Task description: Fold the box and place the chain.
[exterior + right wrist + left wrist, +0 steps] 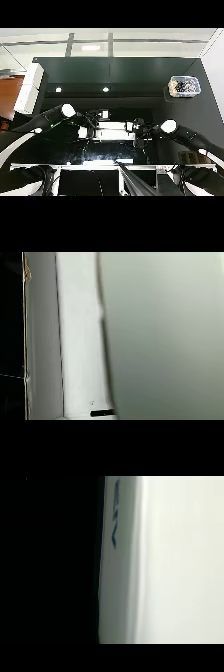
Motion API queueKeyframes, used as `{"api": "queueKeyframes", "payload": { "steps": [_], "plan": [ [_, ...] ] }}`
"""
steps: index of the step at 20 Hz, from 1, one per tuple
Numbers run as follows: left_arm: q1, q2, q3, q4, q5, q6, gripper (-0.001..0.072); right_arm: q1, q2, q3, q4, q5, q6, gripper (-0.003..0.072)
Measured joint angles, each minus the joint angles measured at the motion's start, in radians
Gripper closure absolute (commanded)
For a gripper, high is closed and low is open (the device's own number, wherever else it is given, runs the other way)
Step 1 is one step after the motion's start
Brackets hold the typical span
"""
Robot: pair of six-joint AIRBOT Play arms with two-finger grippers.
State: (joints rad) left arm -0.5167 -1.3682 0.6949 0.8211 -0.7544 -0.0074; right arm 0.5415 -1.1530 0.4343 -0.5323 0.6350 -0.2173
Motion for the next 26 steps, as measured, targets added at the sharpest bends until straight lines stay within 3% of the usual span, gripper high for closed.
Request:
{"api": "queueKeyframes", "payload": {
  "steps": [18,19,20,25,26],
  "plan": [
    [0.000,0.000,0.000,0.000,-0.002,-0.001,0.0681,0.013,-0.003,0.000,-0.003,-0.052,0.041,-0.0012],
    [0.000,0.000,0.000,0.000,-0.002,-0.001,0.0681,0.013,-0.003,0.000,-0.004,-0.051,0.042,0.0094],
    [0.000,0.000,0.000,0.000,-0.002,-0.001,0.0681,0.013,-0.003,0.000,-0.004,-0.048,0.042,0.0150],
    [0.000,0.000,0.000,0.000,-0.001,0.000,0.0679,0.013,-0.003,0.000,-0.005,-0.045,0.045,0.0150],
    [0.000,0.000,0.000,0.000,-0.002,0.000,0.0623,0.013,-0.003,0.000,-0.005,-0.045,0.045,0.0150]
  ]
}}
